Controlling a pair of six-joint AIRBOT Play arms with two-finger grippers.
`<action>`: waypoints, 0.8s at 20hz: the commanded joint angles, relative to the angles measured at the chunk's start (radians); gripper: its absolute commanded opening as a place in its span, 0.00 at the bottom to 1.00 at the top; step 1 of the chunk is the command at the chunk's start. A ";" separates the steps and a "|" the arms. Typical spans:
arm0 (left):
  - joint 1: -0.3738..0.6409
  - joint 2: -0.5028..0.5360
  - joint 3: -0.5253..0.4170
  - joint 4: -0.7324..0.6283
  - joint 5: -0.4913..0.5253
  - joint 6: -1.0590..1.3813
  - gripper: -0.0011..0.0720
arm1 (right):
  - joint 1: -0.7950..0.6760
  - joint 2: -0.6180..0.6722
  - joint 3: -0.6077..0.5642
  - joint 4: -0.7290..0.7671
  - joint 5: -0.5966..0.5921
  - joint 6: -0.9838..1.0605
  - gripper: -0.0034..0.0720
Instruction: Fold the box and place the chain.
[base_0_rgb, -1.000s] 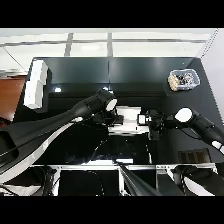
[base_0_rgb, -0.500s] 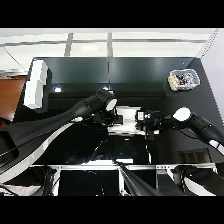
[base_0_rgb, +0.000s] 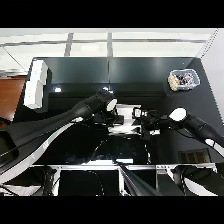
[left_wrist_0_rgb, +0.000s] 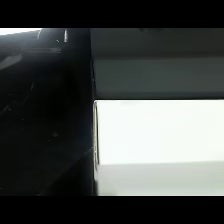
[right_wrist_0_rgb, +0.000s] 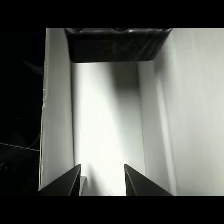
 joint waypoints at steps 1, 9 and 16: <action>0.001 0.000 0.001 0.003 -0.002 0.002 0.05 | -0.003 0.009 0.001 -0.008 -0.009 0.040 0.37; 0.001 0.000 0.001 0.003 -0.002 0.002 0.05 | -0.262 0.399 0.002 -0.163 0.121 0.793 0.12; 0.004 0.000 0.001 0.014 -0.002 0.002 0.05 | -0.751 0.349 -0.131 -0.505 0.073 1.691 0.07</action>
